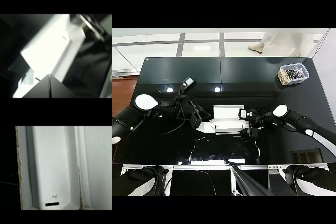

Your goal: Fold the box and place the chain.

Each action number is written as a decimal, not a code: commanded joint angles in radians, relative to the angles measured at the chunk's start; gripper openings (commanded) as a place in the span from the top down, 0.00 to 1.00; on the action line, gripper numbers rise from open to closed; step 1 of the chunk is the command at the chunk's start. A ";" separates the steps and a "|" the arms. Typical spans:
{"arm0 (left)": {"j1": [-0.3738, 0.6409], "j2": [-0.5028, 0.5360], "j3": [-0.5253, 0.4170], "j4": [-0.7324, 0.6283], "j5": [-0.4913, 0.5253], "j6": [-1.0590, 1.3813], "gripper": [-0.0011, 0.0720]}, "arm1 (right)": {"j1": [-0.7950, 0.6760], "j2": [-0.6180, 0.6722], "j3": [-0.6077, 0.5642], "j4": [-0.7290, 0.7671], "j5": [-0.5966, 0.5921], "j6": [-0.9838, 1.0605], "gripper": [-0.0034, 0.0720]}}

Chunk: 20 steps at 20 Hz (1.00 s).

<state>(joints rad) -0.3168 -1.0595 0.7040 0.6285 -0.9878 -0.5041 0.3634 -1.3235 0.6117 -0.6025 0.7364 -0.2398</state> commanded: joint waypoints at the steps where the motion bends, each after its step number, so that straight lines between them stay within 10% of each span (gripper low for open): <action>1: -0.009 0.004 -0.013 0.064 -0.092 0.268 0.84 | 0.000 0.000 0.000 0.000 0.000 0.000 0.77; 2: -0.027 -0.002 -0.014 0.111 -0.052 0.368 0.31 | 0.000 0.000 0.000 0.000 0.000 0.000 0.77; 3: -0.049 -0.008 -0.016 0.151 0.013 0.420 0.01 | 0.000 0.000 0.000 0.000 0.000 0.000 0.77; 7: -0.151 -0.039 -0.004 0.274 0.229 0.528 0.01 | 0.000 0.000 0.000 0.000 0.000 0.000 0.77; 17: -0.163 -0.169 0.011 0.268 0.168 0.475 0.02 | 0.000 0.000 0.000 0.000 0.000 0.000 0.77; 20: -0.163 -0.169 0.011 0.240 0.137 0.475 0.16 | 0.000 0.000 0.000 0.000 0.000 0.000 0.77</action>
<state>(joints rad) -0.4789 -1.2221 0.7139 0.8886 -0.8242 -0.0292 0.3634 -1.3235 0.6117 -0.6025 0.7364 -0.2401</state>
